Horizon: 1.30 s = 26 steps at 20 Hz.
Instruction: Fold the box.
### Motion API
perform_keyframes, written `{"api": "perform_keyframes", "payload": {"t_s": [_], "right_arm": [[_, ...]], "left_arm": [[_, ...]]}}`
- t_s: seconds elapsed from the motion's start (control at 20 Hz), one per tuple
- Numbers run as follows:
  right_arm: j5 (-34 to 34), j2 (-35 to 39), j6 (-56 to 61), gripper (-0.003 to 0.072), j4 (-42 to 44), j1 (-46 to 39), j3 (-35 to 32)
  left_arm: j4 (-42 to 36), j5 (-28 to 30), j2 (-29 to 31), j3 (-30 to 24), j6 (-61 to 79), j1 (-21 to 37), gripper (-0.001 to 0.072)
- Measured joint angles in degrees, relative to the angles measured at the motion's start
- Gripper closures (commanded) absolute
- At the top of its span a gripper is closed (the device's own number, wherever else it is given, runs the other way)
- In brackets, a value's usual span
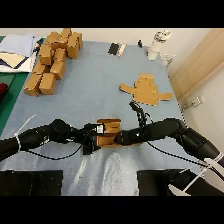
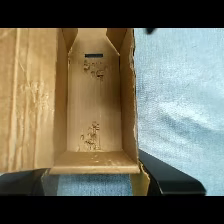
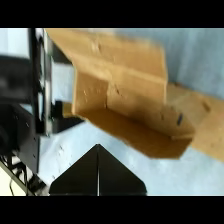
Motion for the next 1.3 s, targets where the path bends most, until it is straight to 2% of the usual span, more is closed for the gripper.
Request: {"api": "perform_keyframes", "payload": {"t_s": [0.15,0.35,0.55,0.75,1.0,1.15,1.3], "right_arm": [[3.54,-4.42,-1.25,0.0683,0.39,-0.74,4.00],[5.57,-13.92,-6.01,0.0683,0.37,-1.86,8.76],[6.36,-22.18,-11.50,0.0683,0.31,-2.23,10.58],[6.05,-25.33,-15.39,0.0684,0.15,-2.36,11.08],[4.50,-24.22,-17.86,0.0684,-2.93,-3.15,12.83],[1.64,-18.78,-18.34,0.0684,-6.84,-4.83,14.73],[-3.72,-10.43,-18.34,0.0684,-11.21,-5.42,13.84]], "left_arm": [[0.00,0.00,0.00,0.00,0.00,0.00,0.0182],[0.00,0.00,0.00,0.00,0.02,0.00,0.0182],[-0.02,-0.07,0.00,0.00,0.00,0.00,0.0182],[0.00,-0.04,0.00,0.00,0.00,0.00,0.0182],[0.00,-0.02,-0.02,0.00,0.02,0.00,0.0182],[0.00,0.00,-0.02,0.00,0.00,0.00,0.0182],[0.00,0.00,-0.02,0.00,0.02,0.00,0.0183]]}}
